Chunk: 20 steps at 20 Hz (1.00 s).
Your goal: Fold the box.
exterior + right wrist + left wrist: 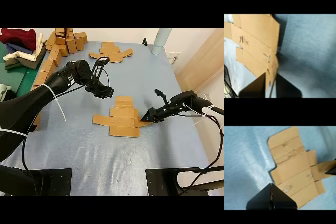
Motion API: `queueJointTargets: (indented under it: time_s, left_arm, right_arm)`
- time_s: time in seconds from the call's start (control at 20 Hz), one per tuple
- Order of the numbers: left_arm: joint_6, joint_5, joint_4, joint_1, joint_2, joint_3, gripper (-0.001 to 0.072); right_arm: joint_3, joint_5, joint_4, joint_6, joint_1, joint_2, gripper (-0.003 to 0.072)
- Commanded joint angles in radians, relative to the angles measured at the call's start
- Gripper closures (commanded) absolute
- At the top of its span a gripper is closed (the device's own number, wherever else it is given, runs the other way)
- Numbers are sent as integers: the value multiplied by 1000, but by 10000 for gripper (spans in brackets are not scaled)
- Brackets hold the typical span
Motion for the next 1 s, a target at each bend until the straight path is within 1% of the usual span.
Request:
queueJointTargets:
  time_s: [0.0, 0.1, 0.15, 0.25, 0.3, 0.35, 0.4, 0.45, 0.55, 0.65, 0.75, 0.85, 0.95]
  left_arm:
    - [0, 6, -65, 0, 0, 0, 696]
    - [0, 25, -66, 0, 0, 0, 696]
    - [0, 18, -76, 0, 0, 0, 696]
    - [14, -18, -79, 1, 2, 0, 696]
    - [36, -51, -79, 4, 3, 0, 694]
    - [62, -92, -79, 10, 4, 0, 672]
    - [65, -129, -79, 21, 3, -2, 335]
    - [63, -152, -79, 31, 2, -6, 82]
    - [93, -194, -74, 53, -3, -10, 77]
    - [98, -186, -75, 85, -16, -10, 76]
    - [134, -191, -101, 125, -50, -10, 76]
    - [215, -198, -203, 163, -97, -10, 76]
    - [324, -208, -371, 197, -159, -10, 76]
  right_arm:
    - [1, 25, 5, -33, 63, -13, 683]
    - [2, 38, 30, -36, 79, -11, 683]
    - [1, 35, 55, -47, 81, -10, 683]
    - [-7, 18, 104, -90, 81, 2, 683]
    - [-28, 19, 126, -121, 81, 21, 684]
    - [-67, 34, 153, -158, 81, 56, 683]
    - [-114, 61, 178, -187, 81, 97, 684]
    - [-169, 100, 189, -200, 81, 147, 683]
    - [-269, 158, 187, -200, 81, 234, 684]
    - [-343, 183, 186, -200, 81, 292, 684]
    - [-383, 194, 184, -204, 81, 323, 683]
    - [-387, 195, 181, -205, 81, 332, 683]
    - [-387, 193, 185, -211, 81, 333, 683]
